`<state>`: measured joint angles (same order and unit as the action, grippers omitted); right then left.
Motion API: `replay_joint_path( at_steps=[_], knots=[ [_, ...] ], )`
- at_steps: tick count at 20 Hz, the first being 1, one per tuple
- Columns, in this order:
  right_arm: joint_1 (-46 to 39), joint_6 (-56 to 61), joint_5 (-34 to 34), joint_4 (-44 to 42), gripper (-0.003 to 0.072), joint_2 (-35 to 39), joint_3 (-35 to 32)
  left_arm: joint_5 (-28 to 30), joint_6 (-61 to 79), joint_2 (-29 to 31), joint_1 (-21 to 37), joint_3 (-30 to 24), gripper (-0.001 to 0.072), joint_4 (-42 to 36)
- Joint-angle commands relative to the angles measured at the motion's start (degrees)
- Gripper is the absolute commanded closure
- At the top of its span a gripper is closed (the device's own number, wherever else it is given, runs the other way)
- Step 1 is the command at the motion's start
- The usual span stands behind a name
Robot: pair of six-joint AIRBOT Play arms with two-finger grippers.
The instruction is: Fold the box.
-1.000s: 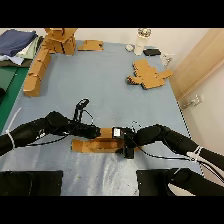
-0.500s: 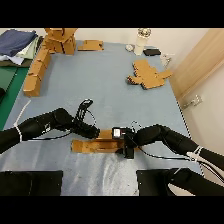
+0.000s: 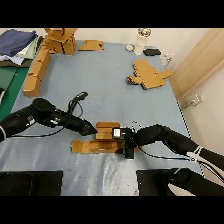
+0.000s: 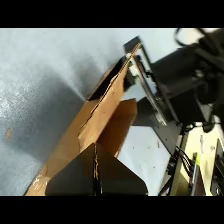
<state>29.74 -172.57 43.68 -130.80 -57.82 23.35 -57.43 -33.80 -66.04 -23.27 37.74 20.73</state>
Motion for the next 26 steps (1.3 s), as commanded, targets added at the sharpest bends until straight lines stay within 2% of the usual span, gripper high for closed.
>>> replay_joint_path(
  at_steps=[1, 2, 4, 9, 10, 11, 12, 15, 19, 23, 26],
  knots=[
    [0.0, 0.0, -0.1, 0.0, 0.0238, 0.0, 0.0, -13.3, 10.0, 1.3, 9.5, -0.1, 0.0699, -2.6],
    [0.0, 0.0, -0.1, 0.0, 0.0238, 0.0, 0.0, -14.6, 10.9, 2.0, 10.5, -0.1, 0.0701, -1.8],
    [0.0, 0.0, 0.0, 0.1, 0.0238, 0.0, 0.0, -12.3, 12.4, 5.9, 9.3, -0.7, 0.0702, 1.2],
    [0.0, 0.0, 0.0, 0.1, 0.0238, 0.0, 0.0, -0.9, 14.9, 21.8, -1.6, -6.9, 0.0693, 18.0],
    [0.0, 0.0, 0.0, 0.1, 0.0238, 0.0, 0.0, 1.0, 15.2, 23.6, -4.3, -7.6, 0.0475, 20.6],
    [0.0, 0.0, 0.0, 0.1, 0.0238, 0.0, 0.0, 3.8, 15.2, 24.4, -6.6, -8.6, 0.0081, 22.5],
    [0.0, 0.0, 0.0, 0.1, 0.0238, 0.0, 0.0, 6.3, 15.1, 24.2, -8.7, -9.7, 0.0017, 23.2],
    [0.0, 0.0, 0.0, 0.1, 0.0238, 0.0, 0.0, 8.2, 16.5, 21.2, -12.5, -12.0, 0.0017, 24.5],
    [0.0, 0.0, 0.0, 0.1, 0.0238, 0.0, 0.0, 12.1, 19.4, 16.6, -14.2, -12.4, 0.0016, 24.7],
    [0.0, 0.0, 0.0, 0.1, 0.0238, 0.0, 0.0, 13.7, 26.1, 12.8, -14.3, -12.3, 0.0017, 16.2],
    [0.0, 0.0, 0.0, 0.1, 0.0238, 0.0, 0.0, 15.8, 28.6, 11.0, -14.3, -12.3, 0.0017, 14.9]
  ],
)
